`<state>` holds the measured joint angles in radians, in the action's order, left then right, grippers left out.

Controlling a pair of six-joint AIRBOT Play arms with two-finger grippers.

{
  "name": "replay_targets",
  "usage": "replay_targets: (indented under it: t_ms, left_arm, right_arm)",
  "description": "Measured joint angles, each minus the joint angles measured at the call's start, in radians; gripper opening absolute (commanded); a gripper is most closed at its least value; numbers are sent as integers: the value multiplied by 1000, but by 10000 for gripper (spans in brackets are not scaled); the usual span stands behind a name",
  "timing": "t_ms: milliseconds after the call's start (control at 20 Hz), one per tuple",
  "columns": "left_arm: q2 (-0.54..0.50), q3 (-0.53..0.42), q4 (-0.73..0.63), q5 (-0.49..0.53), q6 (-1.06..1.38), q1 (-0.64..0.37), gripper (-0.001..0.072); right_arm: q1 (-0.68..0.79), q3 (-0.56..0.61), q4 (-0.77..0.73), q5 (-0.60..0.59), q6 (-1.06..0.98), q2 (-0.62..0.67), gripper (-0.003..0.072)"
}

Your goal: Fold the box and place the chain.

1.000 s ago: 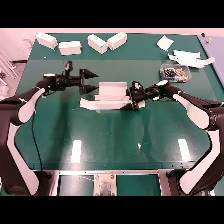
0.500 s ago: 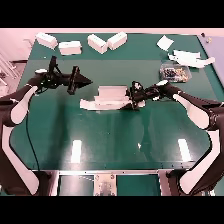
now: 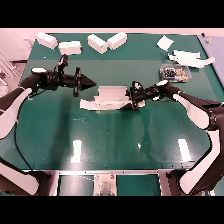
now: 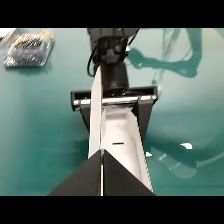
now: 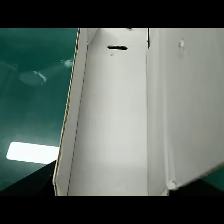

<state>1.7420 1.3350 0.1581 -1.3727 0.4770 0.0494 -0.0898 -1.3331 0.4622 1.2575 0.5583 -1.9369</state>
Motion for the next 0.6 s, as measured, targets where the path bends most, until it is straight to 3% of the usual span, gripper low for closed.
replay_targets:
  t_ms: [250, 600]
  left_arm:
    - [-20, -91, 19, 121, -5, 46, 21]
    - [10, -111, 8, 269, 12, 107, 23]
  right_arm:
    - [0, 0, -1, 0, 0, 0, 569]
    - [0, 0, -2, 0, 0, 0, 569]
